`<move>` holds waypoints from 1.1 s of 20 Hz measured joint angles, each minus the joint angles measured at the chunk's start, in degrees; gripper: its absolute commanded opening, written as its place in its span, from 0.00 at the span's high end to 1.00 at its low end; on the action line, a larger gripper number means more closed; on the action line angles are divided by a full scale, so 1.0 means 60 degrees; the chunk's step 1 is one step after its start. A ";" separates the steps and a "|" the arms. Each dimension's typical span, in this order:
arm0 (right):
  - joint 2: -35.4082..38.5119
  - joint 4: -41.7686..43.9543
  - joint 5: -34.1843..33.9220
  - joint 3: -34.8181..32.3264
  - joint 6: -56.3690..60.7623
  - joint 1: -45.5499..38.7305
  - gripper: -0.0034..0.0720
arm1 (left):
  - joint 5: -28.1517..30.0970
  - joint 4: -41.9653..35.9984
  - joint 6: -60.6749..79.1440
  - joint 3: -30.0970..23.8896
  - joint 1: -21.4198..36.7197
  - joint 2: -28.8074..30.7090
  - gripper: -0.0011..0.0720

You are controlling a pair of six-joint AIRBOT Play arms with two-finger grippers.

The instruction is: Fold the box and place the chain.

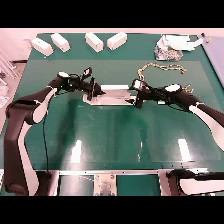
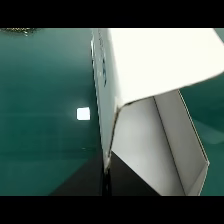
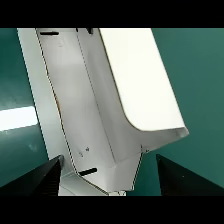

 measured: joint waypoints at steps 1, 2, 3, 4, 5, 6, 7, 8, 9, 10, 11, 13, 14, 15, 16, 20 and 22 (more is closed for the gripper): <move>-0.0109 0.0022 0.0226 0.0117 0.0000 -0.0091 0.04 | -0.0029 0.0004 0.0004 0.0000 0.0000 0.0000 0.96; -0.0200 0.0047 0.0423 0.0211 0.0000 -0.0164 0.04 | -0.0051 0.0007 0.0004 0.0000 0.0000 -0.0004 0.96; -0.0284 0.0062 0.0608 0.0295 0.0000 -0.0233 0.04 | -0.0073 0.0011 0.0004 0.0000 0.0000 -0.0004 0.96; -0.0342 0.0066 0.0747 0.0350 0.0000 -0.0291 0.04 | -0.0091 0.0011 0.0004 0.0000 0.0000 -0.0004 0.96; -0.0401 0.0069 0.0892 0.0404 -0.0022 -0.0346 0.04 | -0.0102 0.0011 0.0004 0.0000 0.0000 -0.0004 0.96; -0.0459 0.0073 0.1020 0.0452 -0.0055 -0.0390 0.04 | -0.0109 0.0011 0.0004 -0.0004 0.0000 -0.0004 0.96; -0.0506 0.0073 0.1140 0.0484 -0.0098 -0.0426 0.04 | -0.0117 0.0011 0.0004 -0.0004 0.0000 -0.0004 0.96; -0.0565 0.0080 0.1264 0.0528 -0.0160 -0.0466 0.04 | -0.0120 0.0011 0.0004 -0.0004 0.0000 -0.0004 0.96; -0.0627 0.0076 0.1377 0.0572 -0.0204 -0.0499 0.04 | -0.0120 0.0007 0.0007 -0.0004 0.0000 -0.0004 0.96; -0.0699 0.0076 0.1479 0.0630 -0.0266 -0.0535 0.04 | -0.0124 0.0007 0.0007 -0.0004 0.0000 -0.0004 0.96; -0.0780 0.0076 0.1606 0.0703 -0.0280 -0.0565 0.04 | -0.0124 0.0007 0.0007 -0.0004 0.0000 -0.0004 0.96; -0.0994 0.0066 0.1858 0.0914 -0.0342 -0.0612 0.04 | -0.0131 0.0004 0.0015 -0.0004 0.0000 -0.0004 0.96; -0.1107 0.0066 0.1956 0.1038 -0.0346 -0.0634 0.04 | -0.0131 0.0004 0.0015 -0.0004 0.0000 -0.0004 0.96; -0.1239 0.0058 0.2073 0.1177 -0.0353 -0.0656 0.04 | -0.0127 0.0000 0.0018 -0.0004 0.0000 -0.0004 0.96; -0.1359 0.0033 0.2182 0.1308 -0.0364 -0.0670 0.04 | -0.0127 0.0000 0.0018 -0.0004 0.0000 -0.0004 0.96; -0.1832 -0.0168 0.2692 0.1745 -0.0364 -0.0696 0.04 | -0.0124 -0.0007 0.0026 -0.0004 0.0004 -0.0004 0.96; -0.2007 -0.0342 0.2885 0.1858 -0.0353 -0.0703 0.04 | -0.0124 -0.0007 0.0026 -0.0004 0.0004 -0.0004 0.96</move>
